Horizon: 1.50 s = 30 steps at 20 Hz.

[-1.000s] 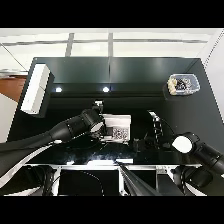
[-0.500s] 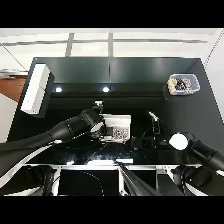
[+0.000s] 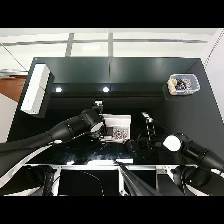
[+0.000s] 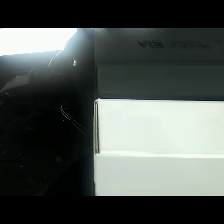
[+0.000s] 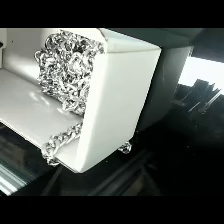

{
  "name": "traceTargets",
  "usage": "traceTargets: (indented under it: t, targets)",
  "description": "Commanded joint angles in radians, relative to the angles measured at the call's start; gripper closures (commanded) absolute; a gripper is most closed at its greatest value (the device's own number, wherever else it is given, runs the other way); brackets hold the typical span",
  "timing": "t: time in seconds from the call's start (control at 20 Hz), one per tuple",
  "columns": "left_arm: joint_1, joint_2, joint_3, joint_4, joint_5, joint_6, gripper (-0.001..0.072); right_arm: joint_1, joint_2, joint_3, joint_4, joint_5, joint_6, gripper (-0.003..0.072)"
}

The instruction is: Fold the box and place the chain.

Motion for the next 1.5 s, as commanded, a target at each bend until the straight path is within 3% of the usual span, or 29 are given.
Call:
traceTargets:
  t: [0.0, 0.95, 1.05, 1.25, 1.3, 1.45]
  targets:
    - [0.001, 0.0, 0.0, 0.0, 0.0, 0.0, 0.0677, 0.013, -0.011, 0.001, -0.011, -0.045, -0.023, 0.0194]
    - [0.001, 0.0, 0.0, 0.0, 0.0, 0.0, 0.0677, 0.055, -0.033, 0.0, -0.008, -0.091, 0.045, 0.0215]
    - [0.001, 0.0, 0.0, 0.0, 0.0, 0.0, 0.0677, 0.055, -0.033, 0.0, -0.008, -0.09, 0.044, 0.0282]
    - [0.001, 0.0, 0.0, 0.0, 0.0, 0.0, 0.0677, 0.055, -0.033, 0.0, -0.022, -0.092, 0.044, 0.0282]
    - [0.001, 0.0, 0.0, 0.0, 0.0, 0.0, 0.0677, 0.055, -0.033, 0.0, -0.035, -0.093, 0.044, 0.0336]
    - [0.001, 0.0, 0.0, 0.0, 0.0, 0.0, 0.0677, 0.056, -0.033, 0.0, -0.073, -0.098, 0.043, 0.034]
